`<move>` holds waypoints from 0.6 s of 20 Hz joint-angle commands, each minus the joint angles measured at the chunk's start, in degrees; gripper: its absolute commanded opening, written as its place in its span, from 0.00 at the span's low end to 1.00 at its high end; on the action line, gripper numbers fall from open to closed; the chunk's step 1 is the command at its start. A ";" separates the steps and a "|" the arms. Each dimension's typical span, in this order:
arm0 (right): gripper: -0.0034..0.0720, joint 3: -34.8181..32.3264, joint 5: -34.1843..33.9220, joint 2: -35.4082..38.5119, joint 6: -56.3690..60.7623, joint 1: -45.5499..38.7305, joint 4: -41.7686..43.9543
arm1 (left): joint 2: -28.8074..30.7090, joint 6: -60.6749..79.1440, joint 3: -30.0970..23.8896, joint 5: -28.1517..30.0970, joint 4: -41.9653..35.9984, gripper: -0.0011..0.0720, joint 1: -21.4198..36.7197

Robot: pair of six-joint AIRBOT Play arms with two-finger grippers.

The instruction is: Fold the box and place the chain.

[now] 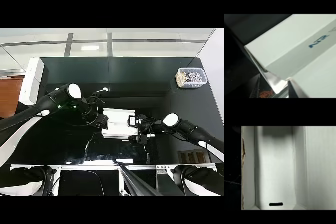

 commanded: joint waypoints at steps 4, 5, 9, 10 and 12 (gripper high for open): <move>0.16 -0.02 0.02 0.02 0.02 0.04 0.00 | 0.04 -14.56 1.46 1.36 13.11 0.56 -3.98; 0.16 -0.02 0.02 0.02 0.00 0.04 0.00 | 0.04 -17.20 1.46 1.73 15.58 0.56 -5.01; 0.16 -0.02 0.02 0.02 0.00 0.04 0.00 | 0.04 -22.03 1.46 4.87 18.12 0.56 -8.81; 0.16 -0.02 0.02 0.02 0.02 0.02 0.00 | 0.04 -24.57 1.49 6.21 19.32 0.56 -9.75; 0.16 -0.02 0.02 0.02 0.00 0.02 0.00 | 0.04 -30.82 1.51 8.31 23.71 0.56 -11.98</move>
